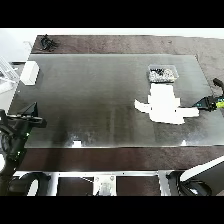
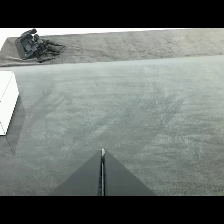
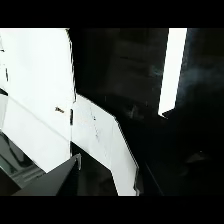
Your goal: Fold the box and place the chain.
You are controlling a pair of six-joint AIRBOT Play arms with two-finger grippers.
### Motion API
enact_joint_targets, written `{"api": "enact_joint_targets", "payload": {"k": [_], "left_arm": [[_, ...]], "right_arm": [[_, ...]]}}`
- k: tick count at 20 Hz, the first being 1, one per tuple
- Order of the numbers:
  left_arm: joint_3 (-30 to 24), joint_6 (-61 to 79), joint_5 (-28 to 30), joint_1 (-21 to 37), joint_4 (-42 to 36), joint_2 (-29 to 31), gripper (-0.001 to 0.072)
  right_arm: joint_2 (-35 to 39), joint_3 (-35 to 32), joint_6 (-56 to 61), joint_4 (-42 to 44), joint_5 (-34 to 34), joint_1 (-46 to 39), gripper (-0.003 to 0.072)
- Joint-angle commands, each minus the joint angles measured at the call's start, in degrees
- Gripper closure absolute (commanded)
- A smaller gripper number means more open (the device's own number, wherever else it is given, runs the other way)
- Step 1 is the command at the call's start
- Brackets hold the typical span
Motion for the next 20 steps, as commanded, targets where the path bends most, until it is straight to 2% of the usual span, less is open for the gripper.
{"api": "enact_joint_targets", "payload": {"k": [1,4,7,15,17,18,20], "left_arm": [[0.04,0.0,-0.02,0.0,0.0,0.02,0.069],[0.04,0.0,-0.02,0.0,0.0,0.02,0.069],[0.04,0.0,0.0,0.0,0.0,0.02,0.0689],[0.04,0.0,-0.02,0.0,0.0,0.02,0.069],[0.04,0.0,0.0,0.0,0.0,0.0,0.069],[0.04,0.0,0.0,0.0,0.0,0.0,0.069],[0.04,0.0,0.0,0.0,0.0,0.02,0.069]], "right_arm": [[0.5,2.54,2.71,-0.39,0.17,-2.08,0.0244],[0.85,1.92,5.4,-0.87,1.01,-3.15,0.0244],[0.85,-1.64,5.75,-0.87,1.03,-2.75,0.0243],[0.83,-9.84,0.98,3.1,1.03,0.94,0.0254],[0.83,-12.55,-0.31,5.44,1.01,3.37,0.0343],[0.83,-14.32,-3.02,6.27,1.03,4.96,0.0528],[1.09,-16.41,-6.51,7.87,1.05,8.04,0.0681]]}}
